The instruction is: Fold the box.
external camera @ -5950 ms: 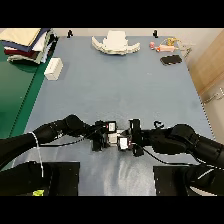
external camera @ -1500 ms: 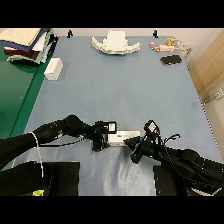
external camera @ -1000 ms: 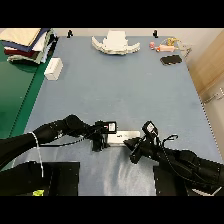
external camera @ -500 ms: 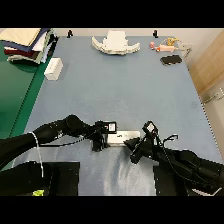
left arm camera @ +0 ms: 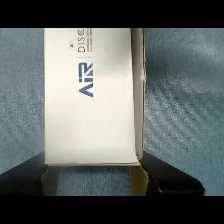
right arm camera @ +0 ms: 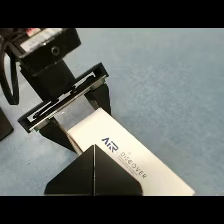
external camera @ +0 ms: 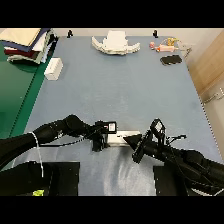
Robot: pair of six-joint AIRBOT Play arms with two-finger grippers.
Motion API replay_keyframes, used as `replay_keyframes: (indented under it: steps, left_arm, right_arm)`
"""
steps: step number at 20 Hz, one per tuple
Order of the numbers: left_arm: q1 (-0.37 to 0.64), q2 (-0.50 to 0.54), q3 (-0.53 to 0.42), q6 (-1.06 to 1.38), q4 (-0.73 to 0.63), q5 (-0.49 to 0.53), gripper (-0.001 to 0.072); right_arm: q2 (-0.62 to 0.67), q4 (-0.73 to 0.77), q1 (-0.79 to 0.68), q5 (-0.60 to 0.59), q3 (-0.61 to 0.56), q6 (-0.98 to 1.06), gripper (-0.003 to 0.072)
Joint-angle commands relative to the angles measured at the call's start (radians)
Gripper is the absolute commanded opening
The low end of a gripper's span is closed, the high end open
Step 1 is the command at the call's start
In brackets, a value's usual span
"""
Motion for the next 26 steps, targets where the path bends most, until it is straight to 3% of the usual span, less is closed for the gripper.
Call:
replay_keyframes:
  steps: [1, 5, 9, 13, 15, 18, 22, 26]
  left_arm:
    - [0.000, 0.000, 0.001, 0.000, 0.000, 0.000, 0.0472]
    - [0.000, 0.000, 0.001, 0.000, 0.000, 0.000, 0.0472]
    - [0.000, 0.000, 0.001, 0.001, 0.000, 0.002, 0.0472]
    - [0.000, 0.000, 0.001, 0.001, 0.000, 0.000, 0.0472]
    - [0.000, 0.000, 0.001, 0.001, 0.000, 0.000, 0.0472]
    - [0.000, 0.000, 0.001, 0.000, 0.000, 0.003, 0.0472]
    - [0.024, 0.024, 0.010, -0.103, 0.011, 0.002, 0.0472]
    - [0.180, 0.159, 0.013, -0.382, 0.149, -0.035, 0.0472]
  right_arm:
    - [0.014, -0.061, -0.018, 0.010, 0.003, -0.002, 0.0005]
    - [0.013, -0.095, -0.172, -0.060, 0.050, -0.002, 0.0005]
    - [-0.042, -0.233, -0.365, -0.396, 0.214, 0.002, 0.0005]
    - [-0.220, -0.321, -0.550, -0.761, 0.417, 0.237, 0.0005]
    - [-0.315, -0.319, -0.604, -0.867, 0.489, 0.299, 0.0005]
    - [-0.401, -0.301, -0.612, -0.884, 0.548, 0.344, 0.0005]
    - [-0.422, -0.257, -0.612, -0.875, 0.560, 0.343, 0.0005]
    - [-0.422, -0.257, -0.612, -0.875, 0.560, 0.343, 0.0005]
